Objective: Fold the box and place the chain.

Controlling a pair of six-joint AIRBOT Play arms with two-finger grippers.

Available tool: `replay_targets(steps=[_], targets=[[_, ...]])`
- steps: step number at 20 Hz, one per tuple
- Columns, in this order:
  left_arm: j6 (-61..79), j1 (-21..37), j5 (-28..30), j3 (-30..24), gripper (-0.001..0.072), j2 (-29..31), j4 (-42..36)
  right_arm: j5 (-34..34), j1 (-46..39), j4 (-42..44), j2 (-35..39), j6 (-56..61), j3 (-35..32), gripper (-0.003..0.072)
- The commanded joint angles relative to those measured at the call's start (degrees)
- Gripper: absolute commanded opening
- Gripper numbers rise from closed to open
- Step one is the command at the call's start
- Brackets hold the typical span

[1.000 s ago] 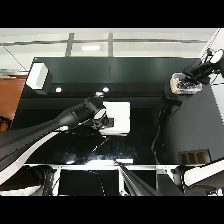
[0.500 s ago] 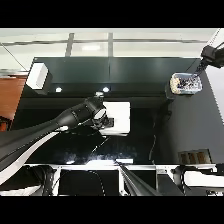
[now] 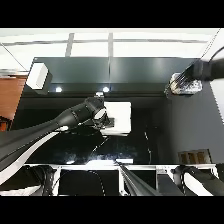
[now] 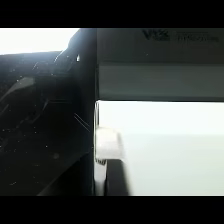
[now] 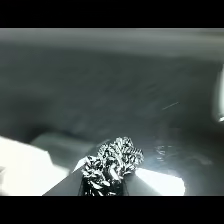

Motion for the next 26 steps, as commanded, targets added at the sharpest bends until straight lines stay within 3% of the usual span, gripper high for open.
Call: replay_targets(steps=[1,5,10,18,22,24,26], targets=[[-0.07,0.04,0.48,0.04,0.0025,0.00,-0.11,1.88,5.33,13.38,6.62,-2.32,-14.21,0.0007],[-0.04,0.04,0.48,0.02,0.0025,0.00,-0.11,-8.70,15.23,20.28,6.51,-2.38,-24.26,0.0006],[-0.04,0.04,0.48,0.02,0.0025,0.00,-0.11,-21.49,24.59,22.84,5.29,-0.52,-26.27,0.0006],[-0.04,0.04,0.50,0.02,0.0025,0.00,-0.11,-23.65,31.91,18.47,-6.80,0.35,-26.27,0.0009],[-0.04,0.04,0.48,0.02,0.0025,0.00,-0.11,-23.28,31.85,14.16,-7.82,2.27,-26.27,0.0016],[-0.04,0.04,0.50,0.02,0.0025,0.00,-0.11,-22.27,31.87,14.32,-7.82,2.27,-26.27,0.0322],[-0.04,0.02,0.48,0.02,0.0025,0.00,-0.11,-19.69,30.86,14.12,-7.34,2.23,-26.23,0.0334]])
